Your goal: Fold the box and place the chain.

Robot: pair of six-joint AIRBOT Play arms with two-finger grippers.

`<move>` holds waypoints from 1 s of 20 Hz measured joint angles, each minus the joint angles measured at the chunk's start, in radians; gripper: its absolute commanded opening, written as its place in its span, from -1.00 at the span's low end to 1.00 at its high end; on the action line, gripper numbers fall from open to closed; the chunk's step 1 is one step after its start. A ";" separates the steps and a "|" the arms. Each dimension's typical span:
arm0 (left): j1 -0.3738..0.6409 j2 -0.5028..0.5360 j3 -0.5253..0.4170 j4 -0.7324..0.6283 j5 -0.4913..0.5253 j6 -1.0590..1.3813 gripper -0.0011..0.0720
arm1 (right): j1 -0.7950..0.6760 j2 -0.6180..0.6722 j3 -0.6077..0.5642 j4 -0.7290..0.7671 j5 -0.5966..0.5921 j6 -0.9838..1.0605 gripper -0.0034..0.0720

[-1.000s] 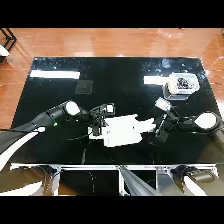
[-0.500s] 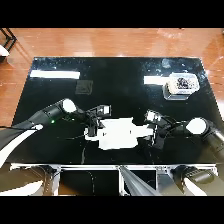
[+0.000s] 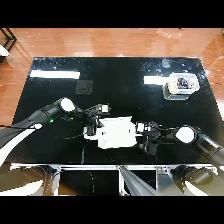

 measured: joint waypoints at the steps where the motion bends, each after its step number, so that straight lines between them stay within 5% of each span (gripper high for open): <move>1: 0.000 0.000 0.000 -0.001 0.000 0.000 -0.91 | 0.014 -0.009 -0.001 0.010 -0.015 -0.005 0.96; 20: 0.000 0.000 0.000 -0.006 0.001 0.000 -0.91 | 0.108 -0.055 0.078 0.101 -0.262 -0.078 0.96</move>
